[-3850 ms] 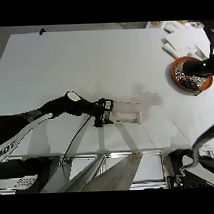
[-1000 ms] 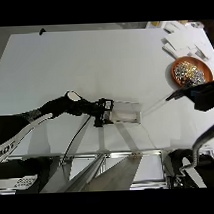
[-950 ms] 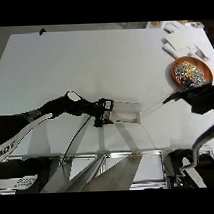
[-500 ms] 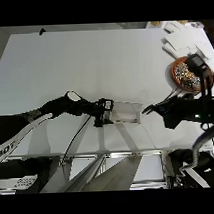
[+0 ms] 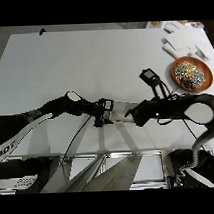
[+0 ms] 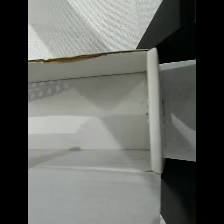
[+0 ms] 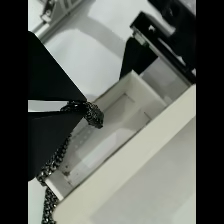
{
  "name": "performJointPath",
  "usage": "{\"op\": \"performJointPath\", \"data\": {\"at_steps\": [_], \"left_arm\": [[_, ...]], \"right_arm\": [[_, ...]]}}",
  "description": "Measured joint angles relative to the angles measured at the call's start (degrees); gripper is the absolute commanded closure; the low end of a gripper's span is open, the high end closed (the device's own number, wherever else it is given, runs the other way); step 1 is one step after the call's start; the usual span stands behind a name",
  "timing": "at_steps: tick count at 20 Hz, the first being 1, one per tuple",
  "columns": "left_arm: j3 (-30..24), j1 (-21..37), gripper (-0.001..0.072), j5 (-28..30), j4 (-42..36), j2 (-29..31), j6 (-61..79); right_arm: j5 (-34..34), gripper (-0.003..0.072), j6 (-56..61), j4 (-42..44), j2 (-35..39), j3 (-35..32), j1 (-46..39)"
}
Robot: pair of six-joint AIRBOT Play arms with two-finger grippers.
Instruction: Fold the box and place the chain.
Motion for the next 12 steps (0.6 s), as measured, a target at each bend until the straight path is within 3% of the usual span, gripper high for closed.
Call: {"op": "performJointPath", "data": {"at_steps": [1,6,12], "left_arm": [[0.0,0.0,0.0671,0.0,0.0,0.0,0.0],[0.0,0.0,0.0671,0.0,0.0,0.0,0.0],[0.0,0.0,0.0671,0.0,0.0,0.0,0.0]], "right_arm": [[-0.8,0.05,0.0,-0.2,-2.1,-0.1,0.3],[-3.4,0.0501,0.4,-0.6,-7.2,-0.1,0.9],[-0.7,0.0537,7.2,-4.7,-2.7,3.8,1.0]]}}
